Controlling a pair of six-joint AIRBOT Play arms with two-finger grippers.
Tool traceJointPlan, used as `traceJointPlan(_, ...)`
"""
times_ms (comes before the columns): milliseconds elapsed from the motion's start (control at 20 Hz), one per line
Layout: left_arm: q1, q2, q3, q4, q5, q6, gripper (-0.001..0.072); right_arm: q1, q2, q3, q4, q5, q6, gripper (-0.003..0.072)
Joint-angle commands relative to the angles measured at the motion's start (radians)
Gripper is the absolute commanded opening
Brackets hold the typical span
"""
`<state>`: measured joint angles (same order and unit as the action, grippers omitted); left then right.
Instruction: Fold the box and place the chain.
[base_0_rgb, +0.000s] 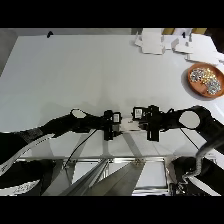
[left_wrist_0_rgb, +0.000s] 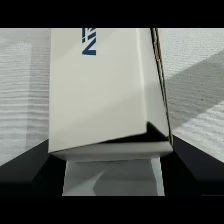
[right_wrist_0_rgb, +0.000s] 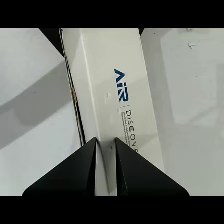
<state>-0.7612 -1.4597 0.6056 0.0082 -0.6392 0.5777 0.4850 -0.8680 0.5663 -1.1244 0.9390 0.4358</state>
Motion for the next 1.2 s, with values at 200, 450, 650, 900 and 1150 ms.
traceJointPlan(200,-0.001,0.0,0.0,0.001,-0.004,0.002,0.0209,0.0,-0.001,-0.001,-0.031,0.008,0.03,0.0171)
traceJointPlan(450,-0.001,0.0,0.0,0.001,-0.004,0.002,0.0209,0.0,-0.001,-0.04,-0.031,0.014,0.03,0.0203)
traceJointPlan(650,-0.001,0.0,0.0,0.001,-0.004,0.002,0.0209,0.0,0.002,-0.04,0.002,0.019,0.03,0.0222)
traceJointPlan(900,-0.001,0.0,0.0,0.001,-0.004,0.002,0.0209,0.0,0.049,-0.039,0.074,0.043,0.029,0.0419)
traceJointPlan(1150,-0.001,0.0,0.0,0.001,-0.004,0.002,0.0209,0.0,0.052,-0.039,0.192,0.041,0.028,0.0163)
